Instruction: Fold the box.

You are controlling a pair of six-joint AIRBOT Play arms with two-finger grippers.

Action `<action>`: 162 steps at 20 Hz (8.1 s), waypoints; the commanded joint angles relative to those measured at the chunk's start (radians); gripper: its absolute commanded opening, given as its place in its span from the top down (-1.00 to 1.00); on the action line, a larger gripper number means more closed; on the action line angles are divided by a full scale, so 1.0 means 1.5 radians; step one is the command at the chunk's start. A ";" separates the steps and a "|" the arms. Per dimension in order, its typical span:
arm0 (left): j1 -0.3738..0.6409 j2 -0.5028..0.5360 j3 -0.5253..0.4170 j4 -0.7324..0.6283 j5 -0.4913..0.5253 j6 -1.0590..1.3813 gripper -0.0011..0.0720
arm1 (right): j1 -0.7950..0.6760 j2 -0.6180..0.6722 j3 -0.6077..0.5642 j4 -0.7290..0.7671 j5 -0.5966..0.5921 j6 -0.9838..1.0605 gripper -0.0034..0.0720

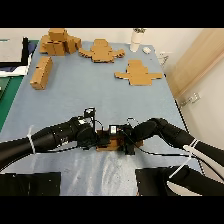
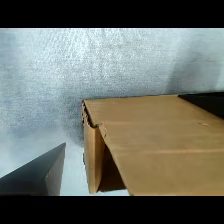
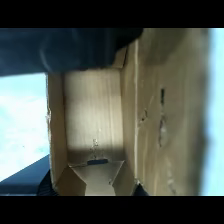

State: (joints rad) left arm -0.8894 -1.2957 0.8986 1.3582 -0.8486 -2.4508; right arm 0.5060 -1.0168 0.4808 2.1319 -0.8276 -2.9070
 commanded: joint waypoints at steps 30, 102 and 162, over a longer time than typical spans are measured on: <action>-0.048 -0.114 0.123 0.142 -0.120 -0.082 -0.46 | 0.000 0.000 0.000 0.000 -0.001 0.000 -0.45; 0.063 -0.070 0.158 -0.060 -0.209 0.108 -0.37 | 0.000 0.000 0.000 0.000 -0.001 0.000 -0.45; 0.336 0.048 -0.204 -0.529 0.084 1.829 -0.92 | 0.000 0.000 0.000 0.000 -0.001 0.000 -0.45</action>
State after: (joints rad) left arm -0.3679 -1.2144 0.5934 0.5640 -0.7406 0.2543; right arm 0.5060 -1.0168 0.4805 2.1315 -0.8284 -2.9067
